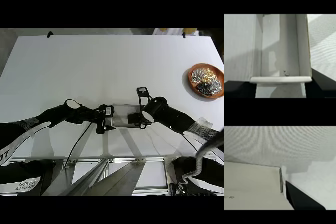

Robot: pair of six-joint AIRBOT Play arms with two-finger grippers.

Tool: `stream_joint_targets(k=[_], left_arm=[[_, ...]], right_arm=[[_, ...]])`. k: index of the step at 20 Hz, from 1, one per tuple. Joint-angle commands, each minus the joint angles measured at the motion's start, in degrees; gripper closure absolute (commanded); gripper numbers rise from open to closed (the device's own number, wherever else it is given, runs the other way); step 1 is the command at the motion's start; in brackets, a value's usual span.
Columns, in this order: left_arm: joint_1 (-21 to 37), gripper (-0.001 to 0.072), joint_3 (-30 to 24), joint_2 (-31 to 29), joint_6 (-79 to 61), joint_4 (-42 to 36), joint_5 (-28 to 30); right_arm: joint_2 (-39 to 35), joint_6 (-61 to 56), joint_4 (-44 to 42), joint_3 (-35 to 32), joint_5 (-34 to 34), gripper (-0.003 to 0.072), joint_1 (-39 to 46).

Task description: Fold the box and place the chain.

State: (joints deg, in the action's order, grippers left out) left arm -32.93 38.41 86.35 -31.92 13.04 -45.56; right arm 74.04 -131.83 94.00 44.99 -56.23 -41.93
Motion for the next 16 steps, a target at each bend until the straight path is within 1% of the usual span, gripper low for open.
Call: stream_joint_targets(k=[1, 3, 4, 5, 6, 7, 11, 12, 13, 14, 15, 16], left_arm=[[0.0, 0.0577, 0.0, 0.0, 0.0, 0.0, -0.1], [0.0, 0.0577, 0.0, 0.0, 0.0, 0.0, -0.1], [0.0, 0.0577, 0.0, 0.0, 0.0, 0.0, -0.1], [0.0, 0.0577, 0.0, 0.0, 0.0, 0.0, -0.1], [0.0, 0.0577, 0.0, 0.0, 0.0, 0.0, -0.1], [0.0, 0.0577, 0.0, 0.0, 0.0, 0.0, -0.1], [0.0, 0.0577, 0.0, 0.0, 0.0, 0.0, -0.1], [0.0, 0.0577, 0.0, 0.0, 0.0, 0.0, -0.1], [0.0, 0.0577, 0.1, 0.0, 0.0, 0.0, -0.1], [0.0, 0.0577, 0.1, 0.0, 0.0, 0.0, -0.1], [0.0, 0.0577, 0.0, -0.1, 0.0, 0.0, -0.1], [0.0, 0.0577, 0.0, 0.0, 0.0, 0.0, -0.1]], right_arm=[[0.7, -0.4, 0.4, -0.3, 1.7, 0.051, 0.0], [1.5, -0.4, 0.2, -0.3, 1.6, 0.0513, 0.0], [1.7, -0.4, 0.2, -0.3, 1.6, 0.0532, 0.0], [1.7, -0.4, 0.1, -0.3, 1.6, 0.0583, 0.0], [1.7, -0.3, 0.0, -0.3, 1.6, 0.065, 0.0], [1.7, -0.3, 0.0, -0.3, 1.4, 0.0668, 0.0], [1.1, 0.9, 0.1, -0.3, 0.9, 0.0662, 0.0], [0.3, 3.1, 0.5, -0.3, 0.4, 0.0587, 0.0], [-0.7, 5.8, 1.1, -0.3, -0.3, 0.0457, 0.0], [-2.0, 8.2, 2.2, -0.3, -0.9, 0.0365, 0.0], [-3.7, 11.0, 3.1, -0.3, -2.0, 0.0349, 0.0], [-5.6, 14.3, 3.5, -0.3, -3.4, 0.0349, 0.0]])
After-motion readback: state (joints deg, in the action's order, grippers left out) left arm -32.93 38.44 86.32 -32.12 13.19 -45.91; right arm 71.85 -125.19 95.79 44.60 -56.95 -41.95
